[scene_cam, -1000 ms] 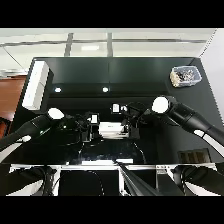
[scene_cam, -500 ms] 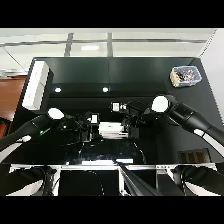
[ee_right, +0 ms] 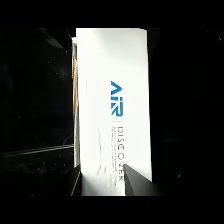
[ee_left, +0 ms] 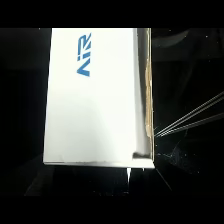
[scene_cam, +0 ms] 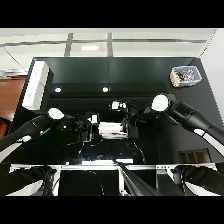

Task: Fold the box and place the chain.

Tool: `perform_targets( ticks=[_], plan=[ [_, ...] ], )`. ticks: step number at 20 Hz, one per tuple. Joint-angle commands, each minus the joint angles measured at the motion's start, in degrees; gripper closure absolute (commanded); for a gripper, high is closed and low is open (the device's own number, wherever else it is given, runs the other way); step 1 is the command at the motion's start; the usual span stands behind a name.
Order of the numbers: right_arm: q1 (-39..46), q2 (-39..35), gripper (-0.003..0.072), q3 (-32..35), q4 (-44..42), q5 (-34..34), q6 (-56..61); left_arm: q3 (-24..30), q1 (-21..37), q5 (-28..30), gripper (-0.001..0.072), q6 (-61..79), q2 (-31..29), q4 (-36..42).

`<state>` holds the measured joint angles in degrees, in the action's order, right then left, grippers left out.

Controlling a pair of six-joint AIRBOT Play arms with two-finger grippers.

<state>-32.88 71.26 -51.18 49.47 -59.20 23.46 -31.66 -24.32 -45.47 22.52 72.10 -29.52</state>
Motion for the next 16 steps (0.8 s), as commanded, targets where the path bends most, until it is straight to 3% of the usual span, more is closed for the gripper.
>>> perform_targets(
  ticks=[1,13,14,15,16],
  plan=[
    [-0.04,0.00,0.0410,-0.09,0.52,0.13,0.28,-0.04,-0.04,-0.04,0.0329,-0.02,0.04,0.00],
    [-0.59,0.09,0.0410,0.46,1.64,-0.76,0.74,-0.04,-0.04,-0.04,0.0329,-0.02,0.04,0.00],
    [-0.59,0.09,0.0395,0.68,1.66,-0.76,0.76,-0.04,-0.04,-0.04,0.0329,-0.02,0.04,0.02],
    [-0.59,0.09,0.0290,0.90,1.66,-0.63,0.96,-0.04,-0.04,-0.04,0.0329,-0.02,0.04,0.02],
    [-0.59,0.09,0.0290,0.92,1.68,-0.57,1.20,-0.04,-0.04,-0.04,0.0329,-0.02,0.04,0.02]
  ],
)
